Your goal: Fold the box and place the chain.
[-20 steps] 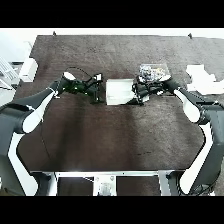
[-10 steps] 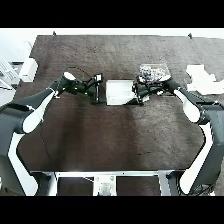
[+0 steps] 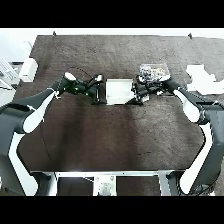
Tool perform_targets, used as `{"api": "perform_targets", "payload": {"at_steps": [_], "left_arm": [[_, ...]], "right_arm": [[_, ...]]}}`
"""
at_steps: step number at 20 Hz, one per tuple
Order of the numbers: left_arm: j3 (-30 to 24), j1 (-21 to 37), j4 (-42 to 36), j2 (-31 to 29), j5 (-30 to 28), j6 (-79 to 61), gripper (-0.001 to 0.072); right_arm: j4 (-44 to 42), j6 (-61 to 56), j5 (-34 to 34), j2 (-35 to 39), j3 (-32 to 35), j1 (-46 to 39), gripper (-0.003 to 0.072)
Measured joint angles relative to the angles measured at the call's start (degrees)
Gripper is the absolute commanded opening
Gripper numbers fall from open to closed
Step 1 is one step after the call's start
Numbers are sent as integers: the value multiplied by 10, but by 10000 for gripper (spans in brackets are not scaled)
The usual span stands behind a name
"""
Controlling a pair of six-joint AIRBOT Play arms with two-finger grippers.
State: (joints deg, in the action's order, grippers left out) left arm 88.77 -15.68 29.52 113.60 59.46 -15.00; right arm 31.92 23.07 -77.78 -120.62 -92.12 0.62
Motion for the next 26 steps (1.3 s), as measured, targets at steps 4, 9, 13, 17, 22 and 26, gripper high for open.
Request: {"api": "perform_targets", "payload": {"at_steps": [4, 9, 13, 17, 22, 26], "left_arm": [[0, -7, -11, 4, -10, 1, 720], [1, -11, -26, 15, -18, -8, 720], [1, -14, -28, 18, -30, -16, 720], [1, -18, -30, 19, -43, -18, 720], [1, -19, -43, 30, -51, -20, 720], [0, -20, -54, 36, -54, -25, 720]], "right_arm": [[1, 0, 0, 0, 0, 0, 415], [1, 1, -1, 0, 0, 0, 414], [1, 0, 0, 0, 0, 0, 415], [0, 0, 0, 0, 0, 0, 414], [0, 1, 0, 0, 0, 0, 414], [0, 1, 0, 0, 0, 0, 415]]}}
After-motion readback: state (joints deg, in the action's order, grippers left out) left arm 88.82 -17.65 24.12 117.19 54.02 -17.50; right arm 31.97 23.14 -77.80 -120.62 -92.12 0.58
